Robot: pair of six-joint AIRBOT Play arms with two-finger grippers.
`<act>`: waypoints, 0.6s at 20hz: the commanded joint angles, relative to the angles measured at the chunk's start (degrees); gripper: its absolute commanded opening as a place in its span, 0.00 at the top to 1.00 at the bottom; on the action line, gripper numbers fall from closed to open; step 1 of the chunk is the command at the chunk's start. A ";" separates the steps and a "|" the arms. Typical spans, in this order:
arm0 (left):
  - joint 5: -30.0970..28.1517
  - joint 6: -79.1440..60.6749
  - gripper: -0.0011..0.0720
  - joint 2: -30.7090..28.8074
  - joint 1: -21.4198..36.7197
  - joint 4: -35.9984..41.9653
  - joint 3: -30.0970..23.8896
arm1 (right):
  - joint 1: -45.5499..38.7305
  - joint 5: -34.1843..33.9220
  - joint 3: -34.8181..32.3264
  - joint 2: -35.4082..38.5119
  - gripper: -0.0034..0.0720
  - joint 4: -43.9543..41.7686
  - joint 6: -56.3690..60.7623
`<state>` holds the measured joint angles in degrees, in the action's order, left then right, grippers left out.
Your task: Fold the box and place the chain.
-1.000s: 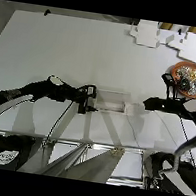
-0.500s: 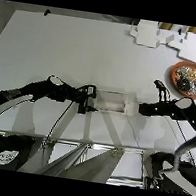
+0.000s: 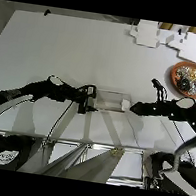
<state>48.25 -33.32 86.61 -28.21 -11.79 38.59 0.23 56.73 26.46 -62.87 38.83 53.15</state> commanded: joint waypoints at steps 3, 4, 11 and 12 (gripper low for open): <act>-0.02 -0.02 0.52 -0.02 -0.02 0.00 0.02 | 0.07 1.79 -0.04 2.03 0.61 -4.79 -1.33; -0.02 -0.02 0.52 -0.02 -0.02 0.00 0.02 | 0.42 1.60 -0.04 2.01 0.55 -5.29 -1.33; -0.02 -0.02 0.52 -0.02 -0.02 0.00 0.02 | 6.43 -4.61 0.00 2.01 0.50 -5.38 -1.07; -0.02 -0.02 0.52 -0.02 -0.02 0.00 0.02 | 7.21 -5.33 0.04 2.01 0.50 -5.07 -0.46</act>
<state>48.25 -33.34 86.61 -28.21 -11.79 38.59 5.45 54.17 26.44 -60.93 33.71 52.05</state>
